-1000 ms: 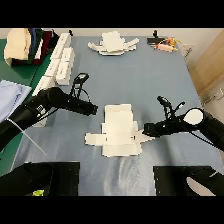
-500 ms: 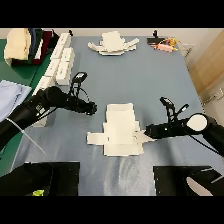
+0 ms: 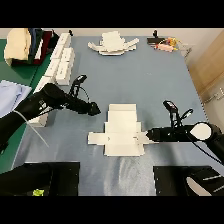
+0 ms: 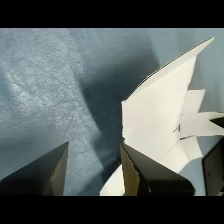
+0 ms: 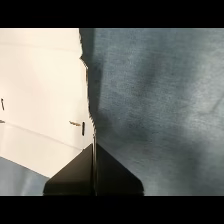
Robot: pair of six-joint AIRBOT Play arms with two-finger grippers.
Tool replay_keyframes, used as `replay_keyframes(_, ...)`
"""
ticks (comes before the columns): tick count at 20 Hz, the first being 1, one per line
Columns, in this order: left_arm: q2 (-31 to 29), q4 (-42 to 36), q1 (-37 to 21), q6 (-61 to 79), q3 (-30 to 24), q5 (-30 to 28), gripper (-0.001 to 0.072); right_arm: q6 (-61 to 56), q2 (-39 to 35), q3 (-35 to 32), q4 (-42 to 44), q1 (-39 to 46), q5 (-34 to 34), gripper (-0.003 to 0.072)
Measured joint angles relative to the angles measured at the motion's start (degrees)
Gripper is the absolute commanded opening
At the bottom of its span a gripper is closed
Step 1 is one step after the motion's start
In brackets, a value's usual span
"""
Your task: Fold the box.
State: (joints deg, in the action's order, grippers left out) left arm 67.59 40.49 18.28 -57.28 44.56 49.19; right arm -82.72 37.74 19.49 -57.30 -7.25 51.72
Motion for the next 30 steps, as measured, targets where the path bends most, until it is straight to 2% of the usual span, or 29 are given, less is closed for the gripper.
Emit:
replay_keyframes(8, 12.50, -15.85, -1.33, 15.04, 3.87, 9.22, 0.0484, 2.01, -0.13, -0.24, 0.26, 0.02, 0.07, 0.0007)
replay_keyframes(13, 17.86, -18.88, 0.76, 18.95, 6.86, 13.22, 0.0483, 2.25, -0.13, -0.26, 0.48, 0.00, 0.15, 0.0007)
replay_keyframes(14, 18.49, -19.39, 1.44, 19.74, 7.30, 13.40, 0.0432, 2.29, -0.13, -0.26, 0.50, 0.00, 0.20, 0.0007)
replay_keyframes(15, 18.91, -19.69, 2.08, 20.39, 7.63, 13.97, 0.0320, 2.27, -0.13, -0.28, 0.48, 0.00, 0.24, 0.0006)
replay_keyframes(16, 19.37, -19.78, 2.71, 21.14, 7.98, 14.29, 0.0282, 2.32, -0.13, -0.28, 0.50, 0.00, 0.26, 0.0007)
replay_keyframes(25, 21.64, -20.04, 4.48, 24.57, 9.73, 16.72, 0.0278, 2.38, -0.13, -0.28, 0.55, 0.00, 1.42, 0.0007)
replay_keyframes(26, 21.70, -19.98, 4.48, 24.83, 9.75, 17.03, 0.0095, 2.40, -0.13, -0.28, 0.55, -0.02, 1.42, 0.0007)
replay_keyframes(27, 21.73, -19.74, 4.37, 25.16, 9.79, 17.25, 0.0014, 2.40, -0.13, -0.28, 0.55, -0.02, 1.42, 0.0007)
replay_keyframes(30, 21.77, -19.96, 4.44, 26.25, 9.81, 18.08, 0.0014, 2.47, -0.13, -0.28, 0.48, -0.02, 1.62, 0.0007)
